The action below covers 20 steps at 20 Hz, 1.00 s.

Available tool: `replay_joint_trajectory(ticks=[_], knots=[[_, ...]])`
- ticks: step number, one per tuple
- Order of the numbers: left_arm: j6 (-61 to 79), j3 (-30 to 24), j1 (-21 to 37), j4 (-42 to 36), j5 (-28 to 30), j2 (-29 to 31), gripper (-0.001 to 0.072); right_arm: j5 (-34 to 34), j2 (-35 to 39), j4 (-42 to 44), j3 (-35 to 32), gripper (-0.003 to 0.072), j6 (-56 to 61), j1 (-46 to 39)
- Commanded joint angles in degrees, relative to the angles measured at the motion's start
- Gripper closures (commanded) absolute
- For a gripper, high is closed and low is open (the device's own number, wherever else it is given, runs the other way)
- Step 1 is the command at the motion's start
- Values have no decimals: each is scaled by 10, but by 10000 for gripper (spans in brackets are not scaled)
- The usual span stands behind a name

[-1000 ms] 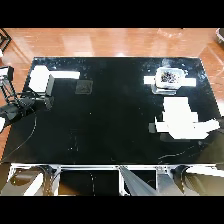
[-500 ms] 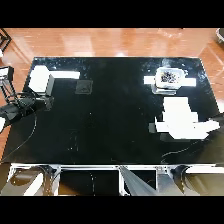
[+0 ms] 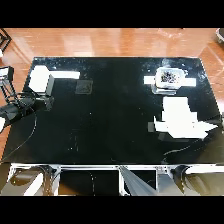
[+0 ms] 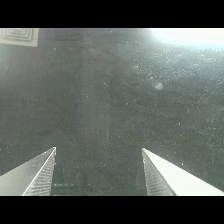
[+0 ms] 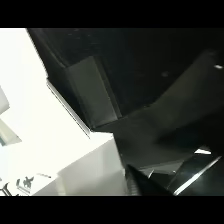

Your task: Fold the box and place the chain.

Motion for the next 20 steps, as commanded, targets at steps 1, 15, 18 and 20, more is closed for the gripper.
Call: replay_joint_trajectory(ticks=[1,15,18,20], knots=[[0,0,0,0,0,0,80,1,-2,9,0,391,-17,0],[0,0,0,0,0,0,80,82,50,184,-35,664,-66,58],[0,0,0,-3,0,0,80,57,108,195,-72,664,-60,121],[0,0,0,-27,0,0,80,35,152,212,-106,664,-52,163]])
